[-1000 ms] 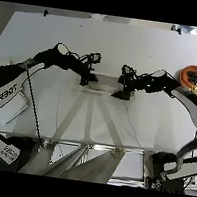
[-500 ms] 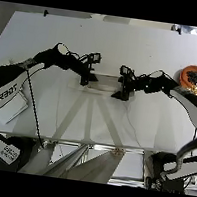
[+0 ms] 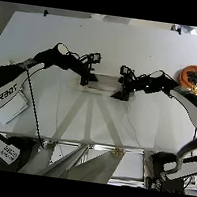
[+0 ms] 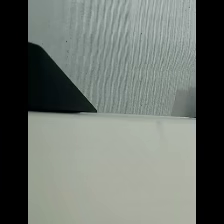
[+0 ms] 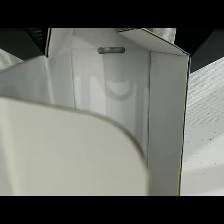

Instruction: Fold the box and place the chain.

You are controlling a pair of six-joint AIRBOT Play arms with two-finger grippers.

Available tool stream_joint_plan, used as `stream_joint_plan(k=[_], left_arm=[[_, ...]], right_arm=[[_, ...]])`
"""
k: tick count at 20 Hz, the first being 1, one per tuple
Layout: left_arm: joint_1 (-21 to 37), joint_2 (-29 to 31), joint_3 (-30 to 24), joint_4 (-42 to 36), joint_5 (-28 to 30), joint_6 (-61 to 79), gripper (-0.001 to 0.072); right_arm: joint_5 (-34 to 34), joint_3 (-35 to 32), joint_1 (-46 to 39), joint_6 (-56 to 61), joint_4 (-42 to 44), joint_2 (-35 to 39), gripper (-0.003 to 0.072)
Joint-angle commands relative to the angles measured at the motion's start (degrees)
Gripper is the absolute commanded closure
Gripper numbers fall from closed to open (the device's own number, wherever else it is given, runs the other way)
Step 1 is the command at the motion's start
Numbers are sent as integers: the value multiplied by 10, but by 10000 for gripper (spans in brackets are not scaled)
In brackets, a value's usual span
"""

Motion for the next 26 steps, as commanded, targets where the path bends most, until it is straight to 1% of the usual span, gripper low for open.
stream_joint_plan(k=[1, 2, 3, 4, 5, 6, 26], left_arm=[[0, 0, 0, 0, 1, 0, 695], [0, 0, 0, 0, 1, 0, 695], [0, 0, 0, 0, 1, 0, 695], [0, 0, 0, 0, 1, 0, 695], [0, 0, 0, 0, 1, 0, 695], [0, 0, 0, 0, 1, 0, 695], [0, 0, 0, 0, 1, 0, 695]], right_arm=[[12, 1, 1, -1, 3, 0, 5], [10, 1, 1, -1, 3, 0, 9], [4, 1, 1, -1, 6, 0, 58], [3, 1, 1, -1, 4, 0, 141], [3, 1, 1, -1, 1, 0, 208], [2, 1, 1, -1, 1, 0, 237], [2, 1, 1, -1, 2, 0, 236]])
